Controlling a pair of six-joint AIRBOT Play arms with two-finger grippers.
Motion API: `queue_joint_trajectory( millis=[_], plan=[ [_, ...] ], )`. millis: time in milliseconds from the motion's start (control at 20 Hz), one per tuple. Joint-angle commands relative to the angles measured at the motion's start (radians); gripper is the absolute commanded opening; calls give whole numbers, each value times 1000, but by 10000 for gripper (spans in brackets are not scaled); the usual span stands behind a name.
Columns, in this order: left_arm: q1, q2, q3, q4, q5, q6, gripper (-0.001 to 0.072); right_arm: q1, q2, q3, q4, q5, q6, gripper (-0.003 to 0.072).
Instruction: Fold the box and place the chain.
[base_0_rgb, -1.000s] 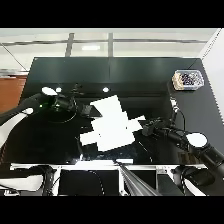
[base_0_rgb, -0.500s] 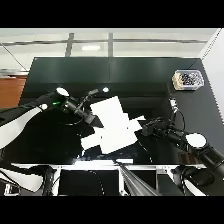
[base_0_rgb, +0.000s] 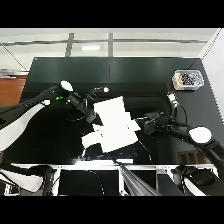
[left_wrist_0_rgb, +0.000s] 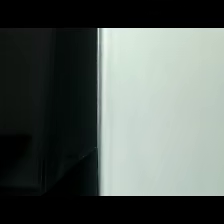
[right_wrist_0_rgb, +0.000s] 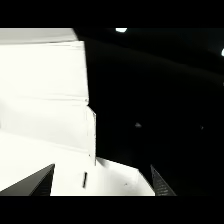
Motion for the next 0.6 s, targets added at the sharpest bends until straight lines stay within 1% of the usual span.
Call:
queue_joint_trajectory(
  millis=[0,50,100,150,200,300,350,500,550],
  plan=[
    [-50,94,4,72,54,-3,24,-77,0,174,-470,300,0,699],
    [-80,140,-18,74,151,45,24,-78,0,192,-526,325,-1,699],
    [-112,183,-43,74,280,110,25,-78,-1,192,-536,336,-19,699],
    [-137,208,-63,74,380,177,27,-74,-8,192,-527,346,-40,699],
    [-158,211,-71,78,432,281,27,-64,-18,192,-523,350,-50,699],
    [-173,191,-72,98,445,434,27,-22,-46,190,-523,341,-57,701],
    [-176,180,-72,107,443,459,27,3,-63,189,-524,333,-57,701],
    [-177,149,-72,195,446,457,27,93,-132,187,-523,298,-86,701],
    [-176,141,-72,205,443,456,27,117,-158,187,-523,282,-106,701]
  ],
)
